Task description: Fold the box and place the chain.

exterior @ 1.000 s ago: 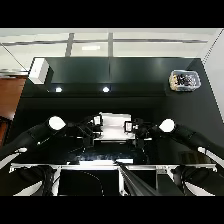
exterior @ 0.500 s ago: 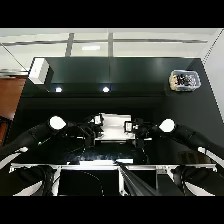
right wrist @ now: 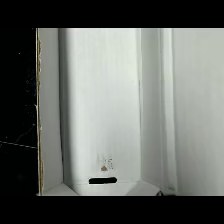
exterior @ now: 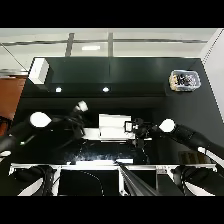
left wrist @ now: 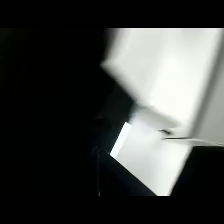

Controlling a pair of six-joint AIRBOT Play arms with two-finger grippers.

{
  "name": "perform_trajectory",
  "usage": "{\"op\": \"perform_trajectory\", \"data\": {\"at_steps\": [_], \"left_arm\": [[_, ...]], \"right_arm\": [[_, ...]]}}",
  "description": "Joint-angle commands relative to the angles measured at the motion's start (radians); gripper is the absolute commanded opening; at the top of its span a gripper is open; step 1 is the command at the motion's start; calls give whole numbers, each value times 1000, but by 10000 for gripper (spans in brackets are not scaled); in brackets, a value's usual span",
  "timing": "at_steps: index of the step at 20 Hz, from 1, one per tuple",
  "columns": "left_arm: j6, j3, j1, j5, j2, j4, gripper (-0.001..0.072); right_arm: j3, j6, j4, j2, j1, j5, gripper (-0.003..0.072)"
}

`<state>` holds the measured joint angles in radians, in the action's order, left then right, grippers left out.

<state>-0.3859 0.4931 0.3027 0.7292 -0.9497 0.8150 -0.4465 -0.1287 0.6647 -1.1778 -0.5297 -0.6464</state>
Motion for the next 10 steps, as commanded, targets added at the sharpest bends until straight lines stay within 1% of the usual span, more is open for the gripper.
{"op": "perform_trajectory", "data": {"at_steps": [1,2,4,6,8,10], "left_arm": [[-668,1,-280,102,83,180,27],[-819,0,-380,180,72,196,27],[-913,-19,-533,303,43,182,27],[-970,-64,-615,368,8,121,27],[-895,-100,-611,407,-36,62,27],[-874,-117,-557,405,-90,24,26]], "right_arm": [[0,0,0,-1,0,0,455],[0,0,0,-1,0,0,455],[0,0,0,-1,0,0,455],[0,0,0,-1,0,0,455],[0,0,0,-1,0,0,455],[0,0,0,-1,0,0,455]]}}
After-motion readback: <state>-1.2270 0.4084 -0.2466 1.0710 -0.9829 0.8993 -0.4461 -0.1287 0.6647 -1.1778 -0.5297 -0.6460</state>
